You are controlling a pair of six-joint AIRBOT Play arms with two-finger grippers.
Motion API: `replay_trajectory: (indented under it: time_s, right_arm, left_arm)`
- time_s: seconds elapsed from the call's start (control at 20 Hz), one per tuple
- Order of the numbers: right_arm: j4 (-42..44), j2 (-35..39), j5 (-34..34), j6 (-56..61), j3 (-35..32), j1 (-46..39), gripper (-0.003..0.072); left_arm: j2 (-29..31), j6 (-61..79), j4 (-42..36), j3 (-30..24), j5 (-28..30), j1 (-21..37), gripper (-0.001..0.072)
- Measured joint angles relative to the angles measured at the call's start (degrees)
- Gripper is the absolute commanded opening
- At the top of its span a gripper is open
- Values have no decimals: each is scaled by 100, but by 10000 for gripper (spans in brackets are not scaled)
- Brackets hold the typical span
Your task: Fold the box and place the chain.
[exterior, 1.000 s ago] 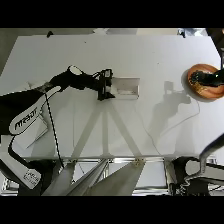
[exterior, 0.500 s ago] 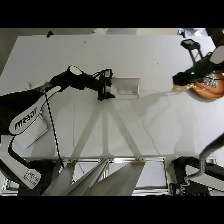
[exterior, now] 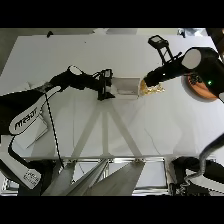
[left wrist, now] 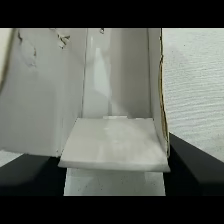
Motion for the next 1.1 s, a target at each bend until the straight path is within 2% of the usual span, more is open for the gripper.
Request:
replay_trajectory:
  time_s: [0.25,0.65,0.7,0.75,0.8,1.1]
  right_arm:
    - [321,-374,-463,-39,0,374,5]
    - [439,-1185,-629,-52,0,546,8]
    - [433,-1285,-651,-48,0,553,27]
    - [428,-1370,-660,-39,0,555,134]
    - [426,-1434,-673,-35,0,557,211]
    - [396,-1189,-461,-46,11,557,219]
  left_arm:
    - [0,0,0,0,0,0,421]
    - [0,0,0,0,0,0,421]
    - [0,0,0,0,0,0,421]
    - [0,0,0,0,0,0,421]
    - [0,0,0,0,0,0,421]
    - [0,0,0,0,0,0,421]
